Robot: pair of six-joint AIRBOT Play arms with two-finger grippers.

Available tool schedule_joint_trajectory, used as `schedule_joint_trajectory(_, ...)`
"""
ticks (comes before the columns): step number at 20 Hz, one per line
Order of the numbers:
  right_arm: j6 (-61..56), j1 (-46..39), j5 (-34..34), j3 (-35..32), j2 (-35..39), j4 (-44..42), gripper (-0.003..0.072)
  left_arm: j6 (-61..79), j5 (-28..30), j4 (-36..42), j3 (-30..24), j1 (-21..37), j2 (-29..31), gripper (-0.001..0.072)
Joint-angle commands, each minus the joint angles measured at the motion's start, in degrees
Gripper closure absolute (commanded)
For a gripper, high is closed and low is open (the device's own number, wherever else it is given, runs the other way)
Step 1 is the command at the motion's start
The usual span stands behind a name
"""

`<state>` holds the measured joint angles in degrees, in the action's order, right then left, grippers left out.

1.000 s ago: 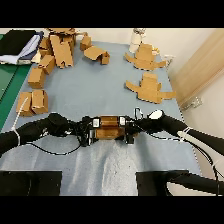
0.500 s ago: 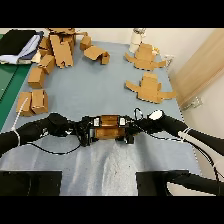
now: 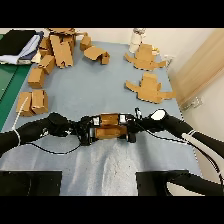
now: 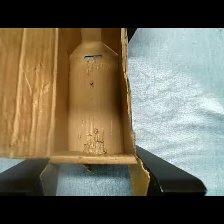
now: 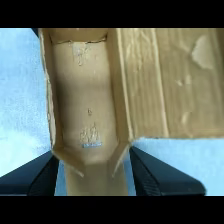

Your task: Fold the box.

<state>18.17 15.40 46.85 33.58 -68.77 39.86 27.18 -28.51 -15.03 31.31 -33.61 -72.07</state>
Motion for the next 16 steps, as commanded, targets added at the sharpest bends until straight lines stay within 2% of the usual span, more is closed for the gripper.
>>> schedule_joint_trajectory(1, -4.9, 0.0, -0.3, 0.1, 1.9, 2.9, 0.0016, 0.0, -0.1, 0.0, 0.0, 0.0, 0.0, 0.0118)
schedule_joint_trajectory(5, -13.5, 0.0, 0.7, 0.1, 5.4, 9.4, 0.0016, 0.0, -0.1, 0.0, 0.0, 0.0, 0.0, 0.0119)
schedule_joint_trajectory(10, -24.5, 0.0, 7.0, 0.9, 11.8, 18.1, 0.0016, 0.0, -0.1, 0.0, 0.0, 0.0, 0.0, 0.0119)
schedule_joint_trajectory(16, -38.4, -0.1, 4.7, 2.4, 18.3, 21.9, 0.0017, -0.7, -1.4, 0.0, 0.1, 0.6, 0.0, 0.0119)
